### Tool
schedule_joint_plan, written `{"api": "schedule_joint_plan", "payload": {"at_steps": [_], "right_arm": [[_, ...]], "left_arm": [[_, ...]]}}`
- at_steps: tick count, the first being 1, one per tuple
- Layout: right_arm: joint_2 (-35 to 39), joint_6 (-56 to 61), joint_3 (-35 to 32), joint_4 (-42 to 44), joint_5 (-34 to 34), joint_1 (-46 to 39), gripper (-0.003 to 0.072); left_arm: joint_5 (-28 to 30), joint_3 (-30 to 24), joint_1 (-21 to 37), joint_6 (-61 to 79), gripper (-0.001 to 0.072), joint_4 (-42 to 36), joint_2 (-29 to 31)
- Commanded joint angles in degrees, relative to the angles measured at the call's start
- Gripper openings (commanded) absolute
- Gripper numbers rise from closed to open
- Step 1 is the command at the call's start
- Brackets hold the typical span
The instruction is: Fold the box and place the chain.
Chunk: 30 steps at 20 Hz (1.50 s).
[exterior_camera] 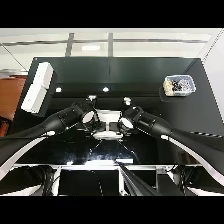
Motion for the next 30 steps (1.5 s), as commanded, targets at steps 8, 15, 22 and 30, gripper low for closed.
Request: {"api": "schedule_joint_plan", "payload": {"at_steps": [8, 15, 22, 30], "right_arm": [[-0.33, 0.11, 0.04, 0.52, -0.5, 0.09, 0.0058], [-0.33, 0.17, 0.04, 1.55, -0.37, 0.09, 0.003], [-0.24, -1.03, 1.18, 1.38, 0.79, 0.07, 0.0341], [2.78, -15.23, 6.12, 0.92, 12.87, -4.94, 0.0436]], "left_arm": [[0.04, 0.04, -0.02, -0.04, 0.0029, 0.0, -0.04], [0.13, 0.04, -0.02, -0.04, 0.0029, 0.0, -0.04], [0.0, 0.04, -0.02, -0.04, 0.0028, 0.0, -0.04], [-0.02, 0.04, -0.02, -0.04, 0.0029, -0.44, -0.04]]}}
